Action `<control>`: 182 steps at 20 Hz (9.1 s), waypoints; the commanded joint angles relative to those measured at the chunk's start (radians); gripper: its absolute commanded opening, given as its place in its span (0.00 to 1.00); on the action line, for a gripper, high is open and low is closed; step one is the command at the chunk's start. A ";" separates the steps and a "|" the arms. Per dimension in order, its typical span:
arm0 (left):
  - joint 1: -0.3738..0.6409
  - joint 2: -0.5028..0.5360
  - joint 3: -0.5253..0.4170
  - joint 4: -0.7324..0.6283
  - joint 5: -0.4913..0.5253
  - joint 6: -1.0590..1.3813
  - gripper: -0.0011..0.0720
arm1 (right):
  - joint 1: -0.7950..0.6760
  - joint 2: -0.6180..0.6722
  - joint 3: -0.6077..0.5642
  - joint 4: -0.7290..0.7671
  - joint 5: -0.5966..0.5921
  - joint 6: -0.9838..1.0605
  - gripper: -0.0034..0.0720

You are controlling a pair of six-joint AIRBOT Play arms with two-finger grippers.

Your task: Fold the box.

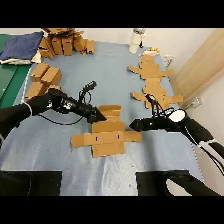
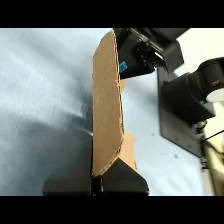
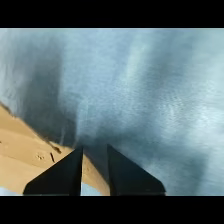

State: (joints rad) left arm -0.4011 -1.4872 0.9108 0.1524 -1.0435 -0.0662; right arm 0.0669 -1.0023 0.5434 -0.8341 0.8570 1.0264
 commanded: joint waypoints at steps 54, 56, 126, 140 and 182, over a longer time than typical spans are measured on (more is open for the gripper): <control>-0.163 0.267 -0.438 -0.282 0.292 0.854 0.03 | -0.023 0.000 0.012 0.032 -0.107 0.099 0.34; -0.163 0.267 -0.438 -0.282 0.289 0.851 0.03 | -0.023 0.000 0.012 0.031 -0.107 0.098 0.34; -0.165 0.267 -0.407 -0.064 0.326 0.499 0.03 | 1.229 0.266 -0.213 -1.016 -0.110 0.458 0.57; -0.165 0.267 -0.407 -0.066 0.327 0.499 0.03 | 0.971 0.446 -0.317 -0.719 -0.352 0.144 0.59; -0.165 0.267 -0.407 -0.066 0.327 0.499 0.03 | 0.468 0.381 -0.280 0.053 -0.207 -0.808 0.99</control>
State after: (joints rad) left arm -0.5667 -1.2198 0.5041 0.0860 -0.7174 0.4324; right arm 0.6609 -0.5785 0.2512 -1.1423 0.5426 0.6304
